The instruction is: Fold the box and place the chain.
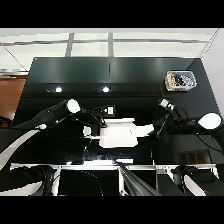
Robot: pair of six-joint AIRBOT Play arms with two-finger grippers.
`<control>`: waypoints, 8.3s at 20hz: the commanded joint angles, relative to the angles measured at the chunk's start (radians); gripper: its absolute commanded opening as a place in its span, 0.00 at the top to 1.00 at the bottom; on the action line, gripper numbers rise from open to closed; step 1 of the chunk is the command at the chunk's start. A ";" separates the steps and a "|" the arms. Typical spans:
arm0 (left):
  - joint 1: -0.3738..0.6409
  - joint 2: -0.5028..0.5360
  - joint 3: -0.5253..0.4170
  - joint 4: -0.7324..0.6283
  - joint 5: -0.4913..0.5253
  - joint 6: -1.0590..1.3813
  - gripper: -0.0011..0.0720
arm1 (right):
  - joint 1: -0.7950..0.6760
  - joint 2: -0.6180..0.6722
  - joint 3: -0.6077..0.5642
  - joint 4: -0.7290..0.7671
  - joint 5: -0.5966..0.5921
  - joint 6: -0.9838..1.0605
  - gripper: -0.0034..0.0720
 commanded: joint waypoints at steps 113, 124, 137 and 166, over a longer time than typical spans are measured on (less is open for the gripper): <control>0.000 0.029 0.003 0.039 -0.037 -0.103 0.28 | 0.388 -0.335 -0.032 0.278 -0.388 -0.560 0.63; 0.000 0.314 0.007 0.413 -0.407 -0.711 0.95 | 0.388 -0.335 -0.032 0.278 -0.388 -0.560 0.63; -0.001 0.318 -0.207 -0.608 0.238 -0.446 0.95 | 0.388 -0.335 -0.032 0.278 -0.388 -0.560 0.63; 0.177 0.256 0.047 0.227 -0.224 -0.786 0.95 | 0.388 -0.335 -0.032 0.278 -0.388 -0.560 0.63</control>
